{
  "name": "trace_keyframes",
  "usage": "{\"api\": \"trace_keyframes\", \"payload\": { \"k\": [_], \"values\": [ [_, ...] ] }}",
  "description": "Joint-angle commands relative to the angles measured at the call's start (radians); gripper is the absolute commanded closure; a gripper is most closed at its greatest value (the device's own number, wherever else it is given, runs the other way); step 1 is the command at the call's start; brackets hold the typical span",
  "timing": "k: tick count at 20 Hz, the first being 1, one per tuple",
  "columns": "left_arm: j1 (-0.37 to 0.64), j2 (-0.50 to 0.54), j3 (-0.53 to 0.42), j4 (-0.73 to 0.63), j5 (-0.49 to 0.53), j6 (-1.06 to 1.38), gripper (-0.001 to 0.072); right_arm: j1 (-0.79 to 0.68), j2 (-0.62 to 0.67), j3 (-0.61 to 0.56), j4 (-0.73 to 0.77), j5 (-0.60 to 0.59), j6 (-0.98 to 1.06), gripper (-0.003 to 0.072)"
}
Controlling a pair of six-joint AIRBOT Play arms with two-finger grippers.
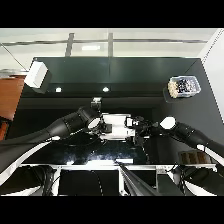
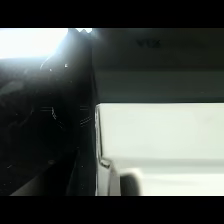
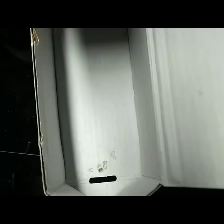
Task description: Fold the box and place the chain.
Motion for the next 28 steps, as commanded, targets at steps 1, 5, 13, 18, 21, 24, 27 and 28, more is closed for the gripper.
{"api": "trace_keyframes", "payload": {
  "k": [1,5,13,18,21,24,27,28],
  "values": [
    [0.000,0.000,0.003,-0.003,0.007,-0.002,0.0399,0.000,-0.001,0.000,0.001,0.000,0.000,0.0225],
    [0.000,-0.006,0.003,-0.007,0.021,-0.002,0.0448,0.000,-0.001,0.000,0.002,0.000,0.000,0.0225],
    [0.000,-0.006,0.003,-0.003,0.020,0.004,0.0682,-0.001,0.002,0.000,0.001,0.000,0.000,-0.0009],
    [0.000,0.009,0.003,0.056,-0.008,0.004,0.0683,-0.001,0.101,0.001,-0.187,0.005,0.061,-0.0023],
    [0.000,0.007,0.003,0.076,-0.040,0.004,0.0684,-0.001,0.124,0.001,-0.278,0.007,0.086,-0.0015],
    [0.000,0.007,0.003,0.076,-0.030,0.003,0.0683,0.000,0.124,0.001,-0.239,0.008,0.085,-0.0014],
    [0.000,0.006,0.002,0.072,-0.030,0.003,0.0683,0.000,0.109,0.001,-0.162,0.008,0.084,0.0128],
    [0.000,0.006,0.002,0.072,-0.030,0.004,0.0683,0.003,0.104,0.001,-0.151,0.007,0.084,0.0157]
  ]
}}
